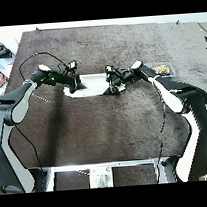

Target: Fold the box and place the chain.

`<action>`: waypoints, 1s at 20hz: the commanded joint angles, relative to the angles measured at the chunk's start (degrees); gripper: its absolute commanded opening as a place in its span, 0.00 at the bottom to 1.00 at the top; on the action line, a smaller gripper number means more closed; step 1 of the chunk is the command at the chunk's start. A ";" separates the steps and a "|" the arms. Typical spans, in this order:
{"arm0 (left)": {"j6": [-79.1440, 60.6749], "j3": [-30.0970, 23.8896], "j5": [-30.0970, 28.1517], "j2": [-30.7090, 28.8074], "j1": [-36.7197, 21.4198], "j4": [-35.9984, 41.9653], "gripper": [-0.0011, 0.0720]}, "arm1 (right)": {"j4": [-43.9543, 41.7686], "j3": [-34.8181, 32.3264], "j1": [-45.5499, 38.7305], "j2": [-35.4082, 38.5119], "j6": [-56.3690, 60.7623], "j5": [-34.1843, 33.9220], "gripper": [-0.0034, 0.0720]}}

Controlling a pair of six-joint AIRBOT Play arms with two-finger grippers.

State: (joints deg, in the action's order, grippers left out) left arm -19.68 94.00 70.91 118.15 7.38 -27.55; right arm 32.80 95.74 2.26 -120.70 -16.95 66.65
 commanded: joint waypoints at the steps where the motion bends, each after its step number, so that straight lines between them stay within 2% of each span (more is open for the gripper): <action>1: 0.20 0.07 1.07 -0.63 -0.15 -0.28 0.58 | -0.02 -0.02 0.00 -0.04 0.07 0.02 0.54; 5: 3.21 0.79 4.85 -1.95 -3.76 -0.33 0.58 | -0.04 -0.02 0.00 -0.04 0.04 0.02 0.54; 11: 7.89 2.25 22.58 -5.38 -11.19 2.47 0.57 | -0.02 -0.02 0.00 -0.02 0.04 0.02 0.54; 12: 7.85 2.25 23.89 -6.62 -11.65 2.29 0.37 | -0.02 -0.02 0.00 -0.04 0.04 0.02 0.54; 13: 7.87 2.23 24.70 -7.80 -11.82 2.10 0.27 | -0.02 -0.02 0.00 -0.02 0.04 0.02 0.54; 14: 7.80 2.25 25.68 -8.76 -11.82 2.01 0.08 | -0.02 -0.02 0.00 -0.04 0.04 0.02 0.54; 15: 7.69 2.25 26.77 -9.57 -11.50 2.32 0.03 | -0.02 -0.02 0.00 -0.04 0.04 0.04 0.54; 17: 8.11 2.12 26.97 -10.75 -10.38 2.16 0.02 | -0.02 -0.02 0.00 -0.04 0.04 0.02 0.54; 19: 11.34 1.79 24.61 -12.26 -9.22 1.90 0.02 | -0.02 -0.02 0.00 -0.04 0.04 0.02 0.54; 20: 12.20 0.68 21.49 -13.75 -8.52 1.66 0.02 | -0.02 -0.02 0.00 -0.02 0.04 0.02 0.54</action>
State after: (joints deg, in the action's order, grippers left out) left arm -10.37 95.66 95.33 106.96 -2.42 -25.58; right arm 32.77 95.74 2.26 -120.70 -16.93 66.67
